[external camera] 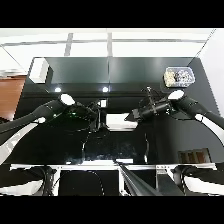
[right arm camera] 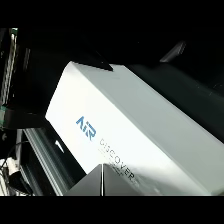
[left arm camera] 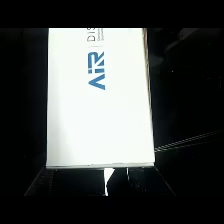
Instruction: Fold the box and place the chain.
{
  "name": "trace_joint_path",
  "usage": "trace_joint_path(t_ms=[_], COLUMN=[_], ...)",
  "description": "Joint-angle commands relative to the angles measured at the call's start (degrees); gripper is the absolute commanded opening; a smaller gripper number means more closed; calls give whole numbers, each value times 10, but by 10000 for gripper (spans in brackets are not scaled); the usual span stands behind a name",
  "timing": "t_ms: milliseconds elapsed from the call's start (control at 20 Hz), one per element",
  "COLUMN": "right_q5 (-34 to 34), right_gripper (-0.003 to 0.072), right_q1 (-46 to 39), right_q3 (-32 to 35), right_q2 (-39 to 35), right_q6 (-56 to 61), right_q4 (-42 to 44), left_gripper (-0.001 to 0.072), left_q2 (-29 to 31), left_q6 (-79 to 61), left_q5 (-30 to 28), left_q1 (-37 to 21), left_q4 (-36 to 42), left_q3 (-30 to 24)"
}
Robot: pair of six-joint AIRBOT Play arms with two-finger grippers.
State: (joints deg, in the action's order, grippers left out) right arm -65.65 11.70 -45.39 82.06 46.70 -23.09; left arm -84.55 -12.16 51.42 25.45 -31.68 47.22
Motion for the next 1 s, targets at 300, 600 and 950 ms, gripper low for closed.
trace_joint_path(t_ms=[300,600,950], right_q5=[36,13,-125], right_gripper=[17,17,17], right_q1=[1,14,-141], right_q3=[0,-6,-44], right_q2=[2,-6,-165], right_q6=[11,14,28], right_q4=[-30,-39,-96], left_gripper=[461,461,718], left_q2=[0,0,19], left_q6=[1,1,43], left_q5=[0,0,15], left_q1=[0,0,-2], left_q4=[0,1,-17], left_q3=[0,0,1])
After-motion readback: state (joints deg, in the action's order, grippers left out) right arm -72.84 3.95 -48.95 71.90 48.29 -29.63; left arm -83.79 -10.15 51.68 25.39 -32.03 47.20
